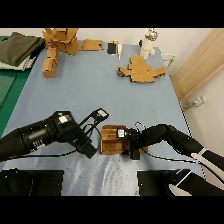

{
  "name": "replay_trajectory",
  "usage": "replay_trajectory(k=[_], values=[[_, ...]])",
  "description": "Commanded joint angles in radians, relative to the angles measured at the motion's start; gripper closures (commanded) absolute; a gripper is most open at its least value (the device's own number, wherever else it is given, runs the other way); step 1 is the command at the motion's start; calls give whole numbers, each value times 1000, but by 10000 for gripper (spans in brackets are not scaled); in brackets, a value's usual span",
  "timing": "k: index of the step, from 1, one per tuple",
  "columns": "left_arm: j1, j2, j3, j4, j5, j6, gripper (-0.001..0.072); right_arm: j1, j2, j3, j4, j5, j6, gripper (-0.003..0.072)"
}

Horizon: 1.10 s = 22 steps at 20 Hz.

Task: Fold the box.

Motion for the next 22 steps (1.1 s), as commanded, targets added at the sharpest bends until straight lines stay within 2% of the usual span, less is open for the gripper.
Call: replay_trajectory(k=[1, 3, 4, 5, 6, 13, 17, 19, 22], values=[[261, 26, -174, -506, 89, 831, 699, 0, 0, 0, 0, 0, 0, 128], [418, -11, -244, -735, 100, 1232, 694, 0, 0, 0, 0, 0, 0, 128], [452, -31, -260, -783, 103, 1362, 448, 0, 0, 0, 0, 0, 0, 128], [457, -48, -267, -800, 134, 1431, 57, 0, 0, 0, 0, 0, 0, 128], [444, -63, -267, -800, 179, 1454, 12, 0, 0, 0, 0, 0, 0, 128], [322, -121, -267, -784, 301, 1658, 11, 0, 0, 0, 0, 0, 0, 128], [266, -174, -267, -864, 498, 1664, 11, 0, 0, 0, 0, 0, 0, 128], [264, -180, -267, -939, 513, 1702, 11, 0, 0, 0, 0, 0, 0, 128], [264, -181, -267, -1025, 475, 1817, 11, 0, 0, 0, 0, 0, 0, 128]])
